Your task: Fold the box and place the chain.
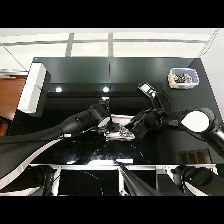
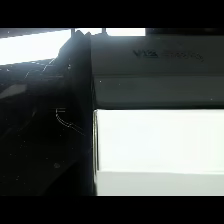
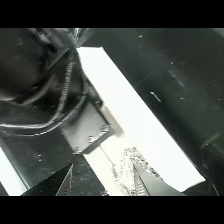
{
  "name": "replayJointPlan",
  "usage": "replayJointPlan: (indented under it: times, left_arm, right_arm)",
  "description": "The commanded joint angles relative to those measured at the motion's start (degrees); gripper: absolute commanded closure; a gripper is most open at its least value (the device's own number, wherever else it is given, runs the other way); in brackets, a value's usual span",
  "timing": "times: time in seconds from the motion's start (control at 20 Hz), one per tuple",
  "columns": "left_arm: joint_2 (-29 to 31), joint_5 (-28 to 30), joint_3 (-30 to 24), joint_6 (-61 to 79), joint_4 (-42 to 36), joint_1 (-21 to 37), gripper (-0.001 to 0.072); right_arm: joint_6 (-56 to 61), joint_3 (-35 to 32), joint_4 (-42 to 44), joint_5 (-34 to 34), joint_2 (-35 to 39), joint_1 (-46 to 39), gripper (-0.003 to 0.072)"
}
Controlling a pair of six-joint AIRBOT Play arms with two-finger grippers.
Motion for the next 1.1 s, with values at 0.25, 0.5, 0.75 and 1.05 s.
replayJointPlan:
  times: [0.25, 0.5, 0.75, 1.05]
  left_arm:
    - [0.0, 1.5, 0.0, 0.1, 0.0, 0.2, 0.0679]
    - [0.0, 1.2, 0.6, -5.4, -0.2, 0.7, 0.0678]
    - [2.5, -2.4, 3.1, 8.5, -5.6, 2.2, 0.0171]
    - [18.3, -16.3, -1.8, 49.0, -4.3, 11.5, 0.0171]
  right_arm:
    - [2.0, 4.8, -11.9, 12.1, 5.8, -20.6, 0.0243]
    - [1.9, 4.3, -11.7, 14.3, 6.0, -25.5, 0.0243]
    - [1.9, 4.2, -11.6, 13.8, 6.0, -25.5, 0.0243]
    - [3.3, 4.2, -11.7, 14.1, 6.0, -25.4, 0.0243]
